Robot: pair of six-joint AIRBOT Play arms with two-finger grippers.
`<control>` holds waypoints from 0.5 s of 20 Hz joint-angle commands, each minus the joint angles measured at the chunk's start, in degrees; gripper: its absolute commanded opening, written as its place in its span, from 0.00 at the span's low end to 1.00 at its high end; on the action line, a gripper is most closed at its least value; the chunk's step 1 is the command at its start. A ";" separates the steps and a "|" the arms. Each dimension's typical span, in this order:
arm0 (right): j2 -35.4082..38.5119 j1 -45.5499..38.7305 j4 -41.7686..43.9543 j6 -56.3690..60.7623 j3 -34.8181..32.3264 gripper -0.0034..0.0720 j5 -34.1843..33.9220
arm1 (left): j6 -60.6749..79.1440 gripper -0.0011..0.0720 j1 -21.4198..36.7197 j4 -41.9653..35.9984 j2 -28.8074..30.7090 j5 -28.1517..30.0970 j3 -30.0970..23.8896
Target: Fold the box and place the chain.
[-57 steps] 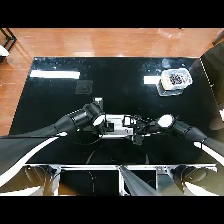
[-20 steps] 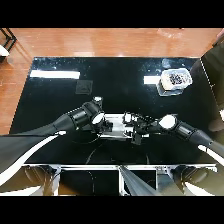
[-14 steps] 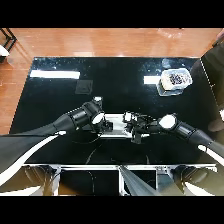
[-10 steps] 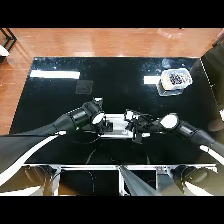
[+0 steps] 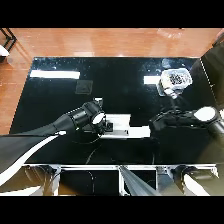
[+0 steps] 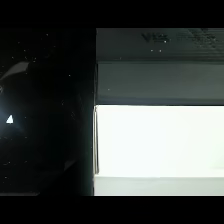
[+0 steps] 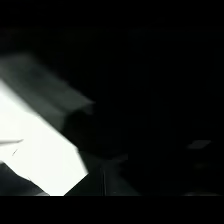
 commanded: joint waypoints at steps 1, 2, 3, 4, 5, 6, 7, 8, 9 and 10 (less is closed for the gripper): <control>-1.99 -8.87 -1.81 20.09 0.02 0.07 7.69 | -0.02 0.04 0.00 0.02 -0.02 -0.09 0.04; -4.20 -8.96 -1.92 21.99 0.00 0.07 9.31 | -0.04 0.04 0.00 0.02 -0.02 -0.11 0.04; -6.47 -8.79 -1.97 23.71 0.00 0.08 9.73 | -0.04 0.04 -0.02 0.02 -0.02 -0.13 0.04; -9.07 -8.81 -1.81 25.31 0.00 0.08 9.49 | -0.02 0.04 -0.02 0.00 -0.02 -0.11 0.04; -11.43 -8.81 -1.64 25.92 0.00 0.08 9.27 | -0.04 0.04 0.00 0.02 -0.02 -0.11 0.04; -13.62 -8.81 -0.46 25.90 0.00 0.08 9.18 | -0.02 0.05 -0.02 0.02 -0.02 0.04 0.04; -15.32 -8.55 1.40 25.83 0.00 0.08 9.22 | -0.02 0.05 -0.02 -0.04 -0.02 0.09 0.04; -16.74 -7.58 2.91 25.75 0.00 0.08 9.20 | -0.02 0.05 -0.02 -0.04 -0.02 0.07 0.04; -17.81 -5.81 4.04 25.35 0.00 0.08 9.09 | -0.02 0.04 0.00 -0.09 -0.02 0.09 0.04; -18.49 -3.54 5.25 25.35 0.00 0.08 9.01 | -0.02 0.04 0.00 -0.07 -0.04 0.11 0.04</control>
